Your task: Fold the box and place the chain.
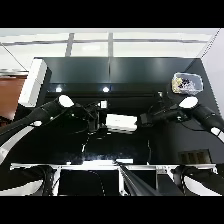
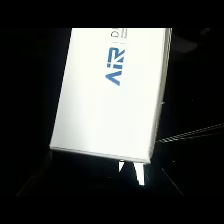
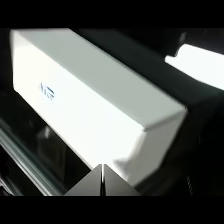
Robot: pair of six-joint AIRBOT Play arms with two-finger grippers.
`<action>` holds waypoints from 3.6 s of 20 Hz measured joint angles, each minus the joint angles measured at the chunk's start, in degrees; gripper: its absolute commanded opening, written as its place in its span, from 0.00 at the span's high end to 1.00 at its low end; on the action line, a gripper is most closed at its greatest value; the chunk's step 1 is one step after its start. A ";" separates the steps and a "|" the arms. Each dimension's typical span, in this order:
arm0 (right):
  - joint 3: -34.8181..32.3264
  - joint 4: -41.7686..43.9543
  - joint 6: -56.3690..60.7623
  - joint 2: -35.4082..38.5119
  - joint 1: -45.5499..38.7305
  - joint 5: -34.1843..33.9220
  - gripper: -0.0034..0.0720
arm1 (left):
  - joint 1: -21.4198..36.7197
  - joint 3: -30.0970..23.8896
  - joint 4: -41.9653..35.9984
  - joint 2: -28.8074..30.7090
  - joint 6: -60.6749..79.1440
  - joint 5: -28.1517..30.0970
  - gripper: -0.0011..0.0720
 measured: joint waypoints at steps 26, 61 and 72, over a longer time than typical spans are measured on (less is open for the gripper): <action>9.03 -3.74 -0.81 11.23 -29.77 11.87 0.92 | -9.84 19.67 9.60 -7.85 -21.92 -7.43 0.01; 9.03 -3.76 -0.76 11.23 -29.83 10.38 0.92 | -15.37 19.89 14.08 -13.29 -22.16 -1.49 0.03; 9.03 -3.76 -0.70 11.23 -29.83 11.32 0.92 | -9.14 20.15 32.30 -6.01 -47.17 -10.56 0.89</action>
